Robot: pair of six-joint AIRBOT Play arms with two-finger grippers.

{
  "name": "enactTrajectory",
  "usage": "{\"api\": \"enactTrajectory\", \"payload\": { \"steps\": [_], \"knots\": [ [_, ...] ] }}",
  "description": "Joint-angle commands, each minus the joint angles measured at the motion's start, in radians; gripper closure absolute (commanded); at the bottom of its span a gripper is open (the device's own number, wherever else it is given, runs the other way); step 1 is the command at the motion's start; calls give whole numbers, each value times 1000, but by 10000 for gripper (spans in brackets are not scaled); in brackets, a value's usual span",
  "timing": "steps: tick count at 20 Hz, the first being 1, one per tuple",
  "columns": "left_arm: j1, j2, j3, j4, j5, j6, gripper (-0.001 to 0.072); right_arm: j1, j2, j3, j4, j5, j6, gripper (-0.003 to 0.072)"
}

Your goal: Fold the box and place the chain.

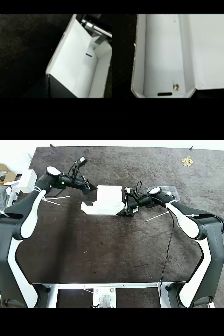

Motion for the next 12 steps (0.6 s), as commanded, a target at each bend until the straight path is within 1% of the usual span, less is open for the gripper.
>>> {"api": "enactTrajectory", "payload": {
  "steps": [1,2,3,4,5,7,9,12],
  "knots": [
    [17,33,13,32,-116,35,697,1,0,0,1,0,0,443],
    [18,33,14,76,-163,81,648,1,0,0,1,0,0,442],
    [18,32,14,132,-198,128,302,1,0,0,1,0,0,443],
    [18,31,14,182,-209,133,49,1,0,0,1,0,0,443],
    [18,28,14,230,-207,141,31,1,0,0,1,0,0,443],
    [18,26,7,291,-207,187,30,2,0,0,1,0,0,442],
    [16,25,-13,292,-208,248,30,1,0,0,1,0,0,443],
    [7,24,-48,335,-197,287,30,1,0,0,1,0,0,443]
  ]
}}
